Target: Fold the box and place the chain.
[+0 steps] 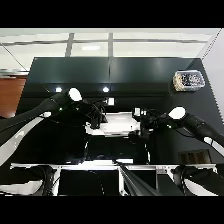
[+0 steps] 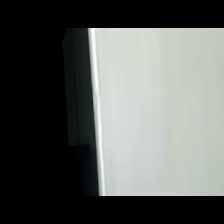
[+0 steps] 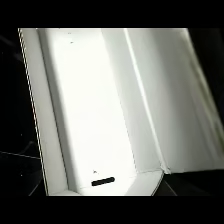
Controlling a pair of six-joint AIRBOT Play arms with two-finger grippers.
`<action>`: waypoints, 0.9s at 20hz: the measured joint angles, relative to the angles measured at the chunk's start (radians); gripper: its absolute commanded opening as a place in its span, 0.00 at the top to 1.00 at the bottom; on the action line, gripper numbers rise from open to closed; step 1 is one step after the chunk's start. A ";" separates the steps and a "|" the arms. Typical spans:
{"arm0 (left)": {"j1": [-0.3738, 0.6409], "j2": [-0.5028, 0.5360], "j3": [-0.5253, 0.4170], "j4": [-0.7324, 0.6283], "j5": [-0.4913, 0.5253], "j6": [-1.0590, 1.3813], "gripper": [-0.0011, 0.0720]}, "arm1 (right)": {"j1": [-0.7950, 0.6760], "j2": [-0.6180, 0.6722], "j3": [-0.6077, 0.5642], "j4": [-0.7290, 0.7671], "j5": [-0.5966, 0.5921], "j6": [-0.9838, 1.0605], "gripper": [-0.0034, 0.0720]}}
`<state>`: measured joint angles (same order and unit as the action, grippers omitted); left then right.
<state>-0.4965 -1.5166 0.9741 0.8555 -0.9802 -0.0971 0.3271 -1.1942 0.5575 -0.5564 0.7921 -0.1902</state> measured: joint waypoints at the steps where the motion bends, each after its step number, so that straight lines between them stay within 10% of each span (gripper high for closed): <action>1: 0.000 0.000 0.000 0.000 0.000 0.000 0.95 | 0.000 -0.011 -0.001 0.001 0.001 -0.023 0.02; 18: 0.000 0.000 0.000 0.000 0.000 0.000 0.95 | 0.010 -0.077 0.001 0.019 -0.005 -0.138 0.02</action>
<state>-0.4965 -1.5166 0.9741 0.8555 -0.9802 -0.0971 0.3370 -1.2716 0.5583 -0.5377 0.7868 -0.3286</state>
